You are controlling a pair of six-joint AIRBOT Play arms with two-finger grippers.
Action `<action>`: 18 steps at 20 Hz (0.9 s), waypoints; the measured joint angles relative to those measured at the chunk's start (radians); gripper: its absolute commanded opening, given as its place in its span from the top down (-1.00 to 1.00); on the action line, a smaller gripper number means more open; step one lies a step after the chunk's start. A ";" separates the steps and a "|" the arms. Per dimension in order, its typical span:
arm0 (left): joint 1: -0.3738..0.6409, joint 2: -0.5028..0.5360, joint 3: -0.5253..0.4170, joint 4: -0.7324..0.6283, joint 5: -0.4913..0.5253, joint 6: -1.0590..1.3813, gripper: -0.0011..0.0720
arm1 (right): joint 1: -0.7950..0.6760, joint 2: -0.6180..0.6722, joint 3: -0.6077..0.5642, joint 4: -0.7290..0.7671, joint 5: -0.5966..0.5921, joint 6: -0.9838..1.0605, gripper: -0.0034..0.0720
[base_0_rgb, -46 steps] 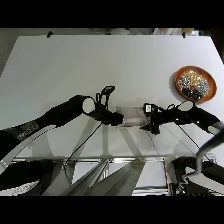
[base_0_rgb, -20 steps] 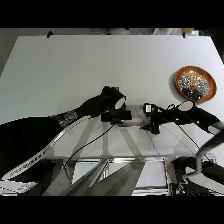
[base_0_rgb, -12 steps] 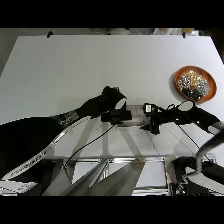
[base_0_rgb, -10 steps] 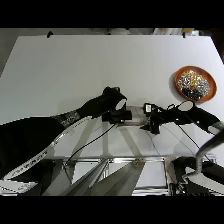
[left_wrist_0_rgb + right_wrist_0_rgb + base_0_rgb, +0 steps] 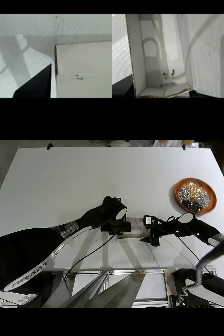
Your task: Fold the box and place the chain.
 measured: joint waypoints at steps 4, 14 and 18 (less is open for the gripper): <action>-0.006 -0.016 0.000 -0.003 -0.010 0.003 0.66 | 0.000 0.000 0.000 0.000 0.000 0.000 -0.31; -0.012 -0.021 0.000 -0.006 -0.023 0.018 0.18 | 0.001 0.000 0.000 -0.001 0.001 -0.003 -0.31; 0.012 0.044 0.000 -0.019 -0.017 0.131 0.18 | 0.001 0.000 0.000 -0.001 0.000 -0.002 -0.31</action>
